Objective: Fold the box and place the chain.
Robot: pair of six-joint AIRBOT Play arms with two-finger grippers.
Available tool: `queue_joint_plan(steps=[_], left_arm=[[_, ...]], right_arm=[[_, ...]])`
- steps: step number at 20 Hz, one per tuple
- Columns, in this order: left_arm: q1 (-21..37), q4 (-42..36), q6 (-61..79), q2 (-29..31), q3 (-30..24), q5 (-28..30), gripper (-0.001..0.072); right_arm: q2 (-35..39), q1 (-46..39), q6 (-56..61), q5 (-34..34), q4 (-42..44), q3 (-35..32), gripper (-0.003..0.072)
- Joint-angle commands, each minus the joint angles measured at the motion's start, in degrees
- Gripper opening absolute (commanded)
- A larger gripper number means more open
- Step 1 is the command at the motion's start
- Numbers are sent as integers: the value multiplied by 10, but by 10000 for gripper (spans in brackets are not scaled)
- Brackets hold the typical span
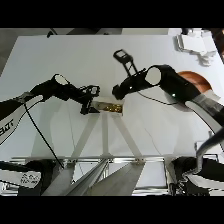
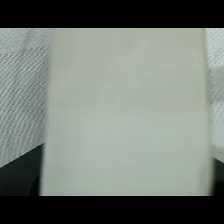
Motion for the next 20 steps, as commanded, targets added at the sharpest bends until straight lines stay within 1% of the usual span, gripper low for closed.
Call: queue_joint_plan(steps=[1, 3, 6, 7, 10, 12, 13, 14, 19, 20], left_arm=[[0, 0, 0, 0, 0, 0, 433], [0, 0, 0, 0, 0, 0, 433], [0, 0, 0, 0, 0, 0, 433], [0, 0, 0, 0, 0, 0, 433], [0, 0, 0, 0, 0, 0, 433], [0, 0, 0, 0, 0, 0, 433], [0, 0, 0, 0, 0, 0, 433], [0, 0, 0, 0, 0, 0, 433], [0, 0, 0, 0, 0, 0, 433], [0, 0, 0, 0, 0, 0, 433]], right_arm=[[-24, 9, -187, 52, 135, 1, 451], [-24, 21, -243, 49, 133, -3, 451], [-24, 36, -275, 27, 128, -19, 451], [-24, 43, -289, 12, 127, -27, 451], [-23, 64, -357, -66, 105, -60, 452], [-23, 71, -362, -106, 73, -68, 449], [-23, 71, -362, -111, 66, -68, 443], [-22, 71, -362, -115, 63, -68, 416], [-2, 71, -360, -119, 19, -68, 407], [-2, 71, -360, -119, 11, -68, 371]])
